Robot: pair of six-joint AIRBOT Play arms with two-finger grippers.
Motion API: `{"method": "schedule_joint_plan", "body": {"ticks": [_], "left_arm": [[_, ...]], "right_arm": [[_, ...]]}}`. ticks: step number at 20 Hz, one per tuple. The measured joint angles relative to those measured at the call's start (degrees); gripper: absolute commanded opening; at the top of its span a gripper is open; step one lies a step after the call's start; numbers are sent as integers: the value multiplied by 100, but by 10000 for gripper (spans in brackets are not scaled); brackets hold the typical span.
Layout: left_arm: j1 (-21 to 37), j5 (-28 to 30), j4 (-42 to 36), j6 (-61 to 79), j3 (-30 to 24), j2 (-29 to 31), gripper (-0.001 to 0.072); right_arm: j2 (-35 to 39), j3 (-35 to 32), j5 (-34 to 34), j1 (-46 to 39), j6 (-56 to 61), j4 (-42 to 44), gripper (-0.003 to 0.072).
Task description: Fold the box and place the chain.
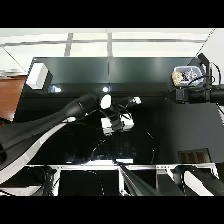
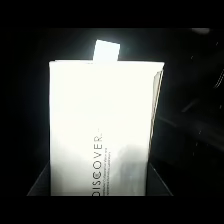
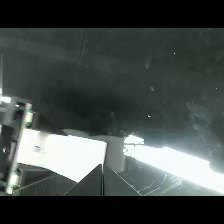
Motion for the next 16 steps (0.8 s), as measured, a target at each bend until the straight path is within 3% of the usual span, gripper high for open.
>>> {"method": "schedule_joint_plan", "body": {"ticks": [4, 9, 13, 16], "left_arm": [[809, -861, 997, -1019, 308, 520, 368], [3101, -1853, 1508, -2295, -11, 1349, 368], [5106, -1967, 1558, -2708, -629, 1600, 370], [6194, -1335, 1204, -2579, -850, 1565, 370]], "right_arm": [[0, 0, -24, 0, 2, 2, 11], [0, 0, -52, 0, 2, 0, 11], [0, 0, -111, 0, 0, 0, 11], [0, 0, -151, 0, 0, 0, 12]]}}
